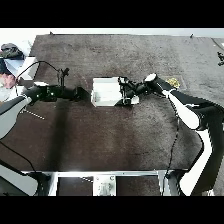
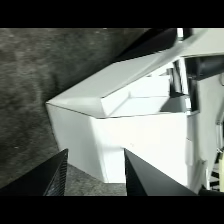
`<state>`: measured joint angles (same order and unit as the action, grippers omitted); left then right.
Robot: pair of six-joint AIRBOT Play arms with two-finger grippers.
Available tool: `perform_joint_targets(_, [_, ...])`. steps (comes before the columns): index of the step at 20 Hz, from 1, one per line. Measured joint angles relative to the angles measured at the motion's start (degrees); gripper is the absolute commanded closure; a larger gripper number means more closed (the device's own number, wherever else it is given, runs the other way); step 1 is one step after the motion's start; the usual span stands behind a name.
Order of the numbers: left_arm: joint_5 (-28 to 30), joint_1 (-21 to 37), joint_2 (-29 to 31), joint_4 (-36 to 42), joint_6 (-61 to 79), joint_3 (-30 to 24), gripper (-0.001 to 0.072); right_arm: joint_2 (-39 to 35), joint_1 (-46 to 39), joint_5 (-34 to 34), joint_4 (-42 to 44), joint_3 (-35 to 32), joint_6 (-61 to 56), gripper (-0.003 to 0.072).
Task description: Fold the box and place the chain.
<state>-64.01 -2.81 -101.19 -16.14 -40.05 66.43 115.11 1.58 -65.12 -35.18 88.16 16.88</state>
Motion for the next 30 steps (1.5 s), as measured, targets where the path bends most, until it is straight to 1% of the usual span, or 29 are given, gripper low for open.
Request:
perform_joint_targets(6, [-0.7,-1.4,0.5,1.0,-0.1,0.8,0.0334,0.0,0.0,0.0,0.0,0.0,0.0,0.0368])
perform_joint_targets(15, [0.6,-3.7,0.8,-4.2,-7.0,3.6,0.0334,0.0,0.0,0.0,0.0,0.0,0.0,0.0368])
perform_joint_targets(22, [2.2,-7.0,0.8,-15.2,-18.3,8.8,0.0335,0.0,0.0,0.0,0.0,0.0,0.0,0.0368])
perform_joint_targets(26, [4.1,-9.8,0.8,-22.4,-25.6,11.3,0.0335,0.0,0.0,0.0,0.0,0.0,0.0,0.0368])
perform_joint_targets(30, [6.9,-12.2,0.8,-27.5,-31.7,12.7,0.0335,0.0,0.0,0.0,0.0,0.0,0.0,0.0368])
